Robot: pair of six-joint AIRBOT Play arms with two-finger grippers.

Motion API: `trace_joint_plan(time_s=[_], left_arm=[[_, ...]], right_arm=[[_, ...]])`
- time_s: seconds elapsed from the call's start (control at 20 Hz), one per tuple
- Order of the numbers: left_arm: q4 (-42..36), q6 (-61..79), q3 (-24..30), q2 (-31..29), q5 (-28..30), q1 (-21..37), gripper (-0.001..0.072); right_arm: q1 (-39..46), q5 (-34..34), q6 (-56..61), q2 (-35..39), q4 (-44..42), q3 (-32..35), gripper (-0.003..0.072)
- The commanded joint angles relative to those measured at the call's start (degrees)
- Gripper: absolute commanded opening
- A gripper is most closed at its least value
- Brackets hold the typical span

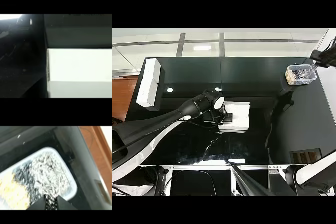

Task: Fold the box and place the chain.

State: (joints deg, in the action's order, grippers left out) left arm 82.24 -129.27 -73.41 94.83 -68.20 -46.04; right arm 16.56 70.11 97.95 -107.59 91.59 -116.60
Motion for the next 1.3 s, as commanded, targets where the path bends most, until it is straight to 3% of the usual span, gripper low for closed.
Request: trace_joint_plan(time_s=[0.0,0.35,0.75,1.0,1.25], left_arm=[[-0.94,0.04,0.02,0.02,-0.09,0.02,0.0023],[-0.94,0.04,0.02,0.02,-0.04,0.02,0.0023],[-0.94,0.04,0.02,0.02,-0.07,0.0,0.0023],[-0.92,0.04,0.02,0.02,-0.02,0.02,0.0023],[-0.92,0.04,0.02,0.02,-0.04,0.02,0.0023]], right_arm=[[-0.31,4.17,-5.33,7.8,-5.09,1.68,0.001],[-0.68,3.56,-6.36,25.38,-11.78,5.38,0.001],[-0.74,5.75,-8.85,38.36,-22.03,7.08,0.001],[-2.56,5.35,-10.64,49.79,-24.15,20.76,0.001],[-10.78,6.62,-14.23,58.6,-23.98,36.35,0.001]])
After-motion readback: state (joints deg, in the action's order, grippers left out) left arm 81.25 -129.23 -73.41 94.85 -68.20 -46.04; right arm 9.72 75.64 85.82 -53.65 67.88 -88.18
